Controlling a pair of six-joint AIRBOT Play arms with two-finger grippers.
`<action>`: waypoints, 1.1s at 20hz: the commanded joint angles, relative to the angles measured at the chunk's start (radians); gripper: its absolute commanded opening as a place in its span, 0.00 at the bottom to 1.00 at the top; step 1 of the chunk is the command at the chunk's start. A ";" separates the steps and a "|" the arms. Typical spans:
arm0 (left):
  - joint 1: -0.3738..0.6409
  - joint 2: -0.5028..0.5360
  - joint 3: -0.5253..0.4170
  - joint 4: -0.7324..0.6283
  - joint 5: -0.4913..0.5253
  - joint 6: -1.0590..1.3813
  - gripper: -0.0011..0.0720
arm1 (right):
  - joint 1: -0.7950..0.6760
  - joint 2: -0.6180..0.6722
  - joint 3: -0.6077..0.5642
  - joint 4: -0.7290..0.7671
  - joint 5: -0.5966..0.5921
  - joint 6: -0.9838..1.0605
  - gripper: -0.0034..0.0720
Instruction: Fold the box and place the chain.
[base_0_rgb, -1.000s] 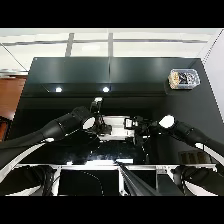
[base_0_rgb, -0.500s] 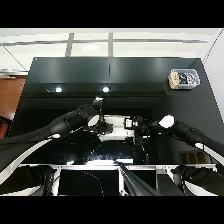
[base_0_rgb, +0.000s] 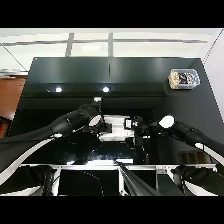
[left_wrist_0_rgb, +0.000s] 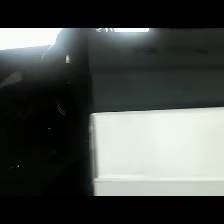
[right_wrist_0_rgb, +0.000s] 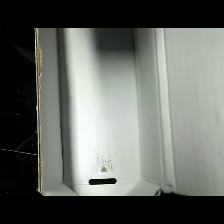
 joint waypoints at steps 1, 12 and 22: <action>-0.007 -0.001 0.001 -0.008 0.007 -0.003 0.05 | 0.000 0.000 0.000 0.000 -0.005 -0.001 0.76; -0.006 0.000 0.002 -0.007 -0.005 -0.003 0.69 | 0.000 0.000 0.000 0.001 -0.005 -0.001 0.76; -0.003 0.001 0.002 0.011 0.009 -0.003 0.06 | 0.000 0.000 0.000 0.000 -0.005 -0.001 0.76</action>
